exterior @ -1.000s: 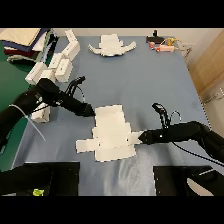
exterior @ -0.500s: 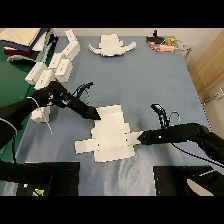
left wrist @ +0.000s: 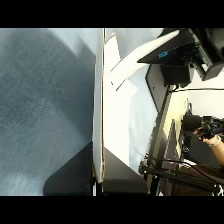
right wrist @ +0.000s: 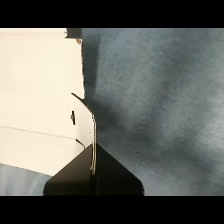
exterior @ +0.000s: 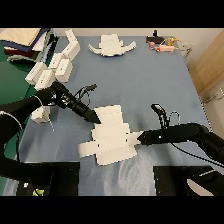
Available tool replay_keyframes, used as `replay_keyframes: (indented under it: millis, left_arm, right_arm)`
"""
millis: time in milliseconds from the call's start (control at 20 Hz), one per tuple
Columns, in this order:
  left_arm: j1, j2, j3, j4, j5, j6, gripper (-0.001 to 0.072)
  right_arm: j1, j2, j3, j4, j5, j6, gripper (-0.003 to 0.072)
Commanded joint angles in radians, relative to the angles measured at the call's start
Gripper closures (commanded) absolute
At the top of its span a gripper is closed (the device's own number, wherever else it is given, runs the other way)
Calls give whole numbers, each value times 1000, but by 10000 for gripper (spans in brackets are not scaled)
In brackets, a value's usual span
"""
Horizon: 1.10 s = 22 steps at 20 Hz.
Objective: Fold the box.
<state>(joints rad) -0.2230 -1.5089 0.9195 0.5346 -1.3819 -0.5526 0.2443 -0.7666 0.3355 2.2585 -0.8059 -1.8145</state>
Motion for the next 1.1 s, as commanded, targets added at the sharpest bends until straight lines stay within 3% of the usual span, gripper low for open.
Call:
replay_keyframes:
  millis: [0,50,100,150,400,500,650,750,900,1050]
  left_arm:
    - [-2,-4,1,-20,-27,47,695]
    - [-2,-4,1,-22,-26,45,695]
    - [-2,-4,2,-31,-14,52,696]
    - [-2,-4,5,-45,1,95,696]
    - [-9,34,36,-158,26,338,697]
    - [-31,67,36,-124,55,385,697]
    - [-72,102,35,-29,163,397,697]
    - [-95,102,33,-17,189,461,698]
    - [-134,129,24,-14,233,505,701]
    - [-175,245,-53,-14,319,565,702]
  right_arm:
    - [1,0,1,-5,1,0,668]
    - [1,0,5,-33,2,0,560]
    - [1,0,15,-88,2,0,389]
    - [1,0,29,-149,2,0,342]
    - [-1,-1,120,-528,-1,89,342]
    - [-1,0,157,-660,-5,200,342]
    - [-1,0,227,-673,-5,228,341]
    - [-1,0,263,-652,-8,229,221]
    - [-1,1,280,-638,-16,283,213]
    - [-1,1,280,-638,-23,351,213]
